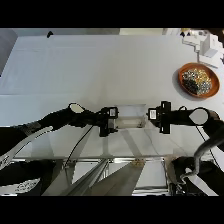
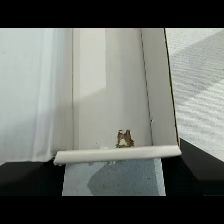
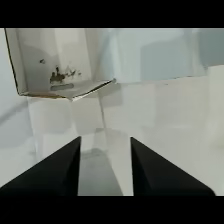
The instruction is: Fold the box and place the chain.
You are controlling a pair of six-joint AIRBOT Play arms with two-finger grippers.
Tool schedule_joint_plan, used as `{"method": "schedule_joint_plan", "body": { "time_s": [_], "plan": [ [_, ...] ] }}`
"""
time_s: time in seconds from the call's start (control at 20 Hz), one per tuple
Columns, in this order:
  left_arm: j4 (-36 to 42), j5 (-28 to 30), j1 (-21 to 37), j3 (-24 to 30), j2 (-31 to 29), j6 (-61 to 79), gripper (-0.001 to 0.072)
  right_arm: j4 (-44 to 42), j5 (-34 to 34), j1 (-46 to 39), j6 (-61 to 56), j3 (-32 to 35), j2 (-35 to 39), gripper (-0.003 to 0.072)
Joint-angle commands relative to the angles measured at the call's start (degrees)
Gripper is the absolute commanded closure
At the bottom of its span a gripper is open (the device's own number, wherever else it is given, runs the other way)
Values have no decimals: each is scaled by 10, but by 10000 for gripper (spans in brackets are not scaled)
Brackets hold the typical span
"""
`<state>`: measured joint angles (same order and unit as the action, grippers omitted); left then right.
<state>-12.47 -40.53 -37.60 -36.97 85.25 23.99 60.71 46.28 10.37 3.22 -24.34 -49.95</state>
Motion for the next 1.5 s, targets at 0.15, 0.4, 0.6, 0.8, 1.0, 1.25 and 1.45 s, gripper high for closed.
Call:
{"method": "schedule_joint_plan", "body": {
  "time_s": [0.15,0.4,0.6,0.8,1.0,1.25,1.45],
  "plan": [
    [0,0,0,0,0,0,571,-47,9,-2,80,1,-51,430],
    [0,0,0,0,0,0,571,-117,24,-2,108,1,-55,497],
    [0,0,0,0,0,0,571,-115,37,16,108,1,-70,528],
    [0,0,0,0,0,0,571,-119,18,24,108,1,-72,528],
    [0,0,0,0,0,0,571,-157,3,24,108,1,-72,528],
    [0,0,0,0,0,0,571,-195,2,24,108,7,-73,528],
    [0,0,0,0,0,0,571,-196,-8,24,123,27,-75,440]
  ]
}}
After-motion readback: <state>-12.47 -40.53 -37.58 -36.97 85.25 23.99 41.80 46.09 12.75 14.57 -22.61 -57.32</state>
